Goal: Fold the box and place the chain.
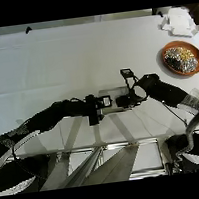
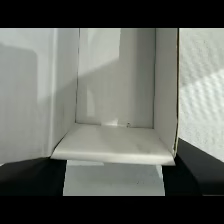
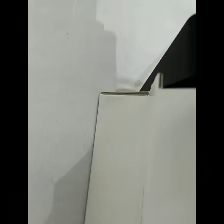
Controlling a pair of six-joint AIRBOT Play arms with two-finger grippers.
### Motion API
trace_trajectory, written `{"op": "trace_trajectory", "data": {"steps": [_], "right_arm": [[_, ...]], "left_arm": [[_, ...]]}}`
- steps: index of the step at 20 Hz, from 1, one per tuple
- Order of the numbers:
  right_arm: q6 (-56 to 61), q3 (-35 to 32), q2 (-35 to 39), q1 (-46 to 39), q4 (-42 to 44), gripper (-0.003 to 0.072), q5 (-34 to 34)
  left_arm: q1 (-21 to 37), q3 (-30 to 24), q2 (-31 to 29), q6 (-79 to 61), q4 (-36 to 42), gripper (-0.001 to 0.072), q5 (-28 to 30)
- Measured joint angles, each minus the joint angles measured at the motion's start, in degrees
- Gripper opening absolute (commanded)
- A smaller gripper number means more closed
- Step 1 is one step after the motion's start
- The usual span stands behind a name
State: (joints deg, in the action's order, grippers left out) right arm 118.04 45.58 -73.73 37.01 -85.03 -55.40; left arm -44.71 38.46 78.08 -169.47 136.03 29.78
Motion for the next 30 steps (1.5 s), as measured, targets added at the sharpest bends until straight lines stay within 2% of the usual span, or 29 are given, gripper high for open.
{"op": "trace_trajectory", "data": {"steps": [3, 5, 6, 7, 8, 22, 23, 25, 30], "right_arm": [[0.4, 0.0, -0.1, 0.1, -0.5, 0.0024, -0.2], [0.7, -0.1, 0.0, 0.1, -0.5, 0.0024, -0.1], [0.7, -0.2, 0.0, 0.1, -0.4, 0.0052, 0.0], [0.6, -0.3, 0.0, 0.1, -0.4, 0.0176, 0.0], [0.5, -0.3, 0.0, 0.2, 0.0, 0.0219, 0.5], [0.7, -0.9, -3.2, 0.2, -0.9, 0.0218, 0.7], [0.7, -0.9, -3.7, 0.2, -1.0, 0.0187, 0.4], [0.7, -0.9, -4.1, 0.2, -1.6, 0.004, -0.1], [0.7, -0.9, -4.5, 0.2, -1.4, 0.0025, -0.2]], "left_arm": [[0.0, 0.0, 0.0, 0.0, 0.0, 0.0136, 0.1], [0.0, 0.0, 0.0, 0.1, 0.0, 0.0136, 0.1], [0.0, 0.0, 0.0, 0.1, 0.0, 0.0136, 0.1], [0.0, 0.0, 0.0, 0.0, 0.0, 0.0135, 0.1], [0.0, 0.0, 0.0, -0.1, 0.0, 0.0136, 0.1], [0.0, 0.0, 0.0, -0.1, 0.0, 0.0135, -0.1], [0.0, 0.0, 0.0, -0.1, 0.0, 0.0135, -0.1], [0.0, 0.0, 0.0, 0.0, 0.0, 0.0136, -0.1], [0.0, 0.0, 0.0, 0.0, 0.0, 0.0136, -0.1]]}}
